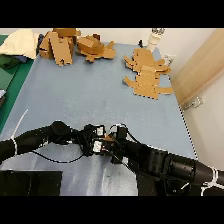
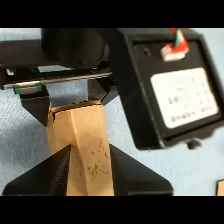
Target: Fold the box.
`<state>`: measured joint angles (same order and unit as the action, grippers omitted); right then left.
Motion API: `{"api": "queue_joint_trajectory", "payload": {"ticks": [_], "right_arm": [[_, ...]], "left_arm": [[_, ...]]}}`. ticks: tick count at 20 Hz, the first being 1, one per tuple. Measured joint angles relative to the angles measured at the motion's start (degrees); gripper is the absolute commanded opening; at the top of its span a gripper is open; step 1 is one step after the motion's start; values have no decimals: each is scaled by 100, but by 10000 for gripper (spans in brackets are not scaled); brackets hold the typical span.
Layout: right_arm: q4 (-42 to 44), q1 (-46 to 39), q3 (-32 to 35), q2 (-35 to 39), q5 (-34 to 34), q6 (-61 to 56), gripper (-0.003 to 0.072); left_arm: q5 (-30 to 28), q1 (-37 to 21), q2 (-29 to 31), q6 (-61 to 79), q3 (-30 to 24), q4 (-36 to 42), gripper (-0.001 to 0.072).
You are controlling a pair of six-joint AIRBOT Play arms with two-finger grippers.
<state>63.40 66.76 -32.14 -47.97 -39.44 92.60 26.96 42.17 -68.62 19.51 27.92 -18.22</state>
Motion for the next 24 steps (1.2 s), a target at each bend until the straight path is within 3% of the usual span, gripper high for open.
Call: {"api": "queue_joint_trajectory", "payload": {"ticks": [1, 2, 3, 14, 24], "right_arm": [[26, 0, -2, -7, 0, 0, 390], [42, 0, 0, -13, 0, 0, 277], [52, 0, 0, -13, 0, 0, 221], [-103, 2, -2, -20, -4, 0, 220], [494, 0, -2, -28, -42, 0, 219]], "left_arm": [[0, 0, 0, 0, 0, -2, 485], [0, 0, 0, 0, 0, 0, 484], [0, 0, 0, -2, 0, 0, 484], [2, 0, 0, -2, 0, 0, 484], [2, 0, 0, 2, -2, -2, 485]]}}
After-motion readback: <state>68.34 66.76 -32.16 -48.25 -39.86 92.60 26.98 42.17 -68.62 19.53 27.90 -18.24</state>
